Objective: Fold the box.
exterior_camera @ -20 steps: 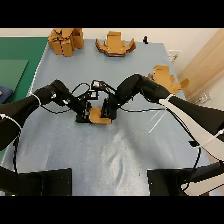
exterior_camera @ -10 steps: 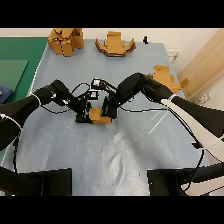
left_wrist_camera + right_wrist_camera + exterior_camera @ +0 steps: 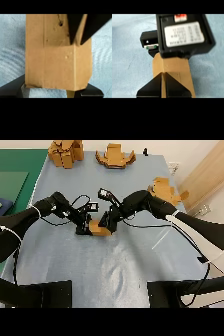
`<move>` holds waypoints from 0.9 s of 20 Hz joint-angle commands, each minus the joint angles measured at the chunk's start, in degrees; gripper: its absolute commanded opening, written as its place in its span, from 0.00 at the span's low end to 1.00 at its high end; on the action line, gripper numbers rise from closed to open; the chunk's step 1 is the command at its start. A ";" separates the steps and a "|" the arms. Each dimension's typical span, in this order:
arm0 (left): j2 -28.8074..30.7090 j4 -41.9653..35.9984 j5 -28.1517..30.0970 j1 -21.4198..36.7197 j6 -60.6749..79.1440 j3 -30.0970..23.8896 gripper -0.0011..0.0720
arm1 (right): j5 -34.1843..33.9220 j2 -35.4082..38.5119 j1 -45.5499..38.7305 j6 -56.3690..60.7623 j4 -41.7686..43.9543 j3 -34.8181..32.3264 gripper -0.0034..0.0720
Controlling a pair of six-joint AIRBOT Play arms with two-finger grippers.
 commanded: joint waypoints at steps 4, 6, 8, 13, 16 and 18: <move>0.02 0.02 0.57 0.04 -0.70 0.00 0.04 | 6.03 -0.04 -0.81 -9.92 2.67 -4.61 0.55; 0.02 0.00 0.57 0.02 -0.70 0.00 0.04 | 5.84 -0.02 -0.79 -9.92 0.59 -3.89 0.65; 0.02 0.00 0.57 0.02 -0.68 0.00 0.04 | 5.95 0.13 -0.79 -9.92 0.26 -3.48 0.65; 0.02 0.00 0.57 0.04 -0.68 0.00 0.04 | 6.34 0.76 -0.79 -9.92 -0.72 -2.71 0.44; 0.02 0.02 0.46 0.02 -0.68 0.00 0.04 | 5.84 1.86 -0.68 -9.92 -0.63 -2.03 0.23; 0.02 0.02 0.55 0.02 -0.68 0.00 0.04 | 4.22 2.10 -0.68 -9.92 -0.63 -1.95 0.23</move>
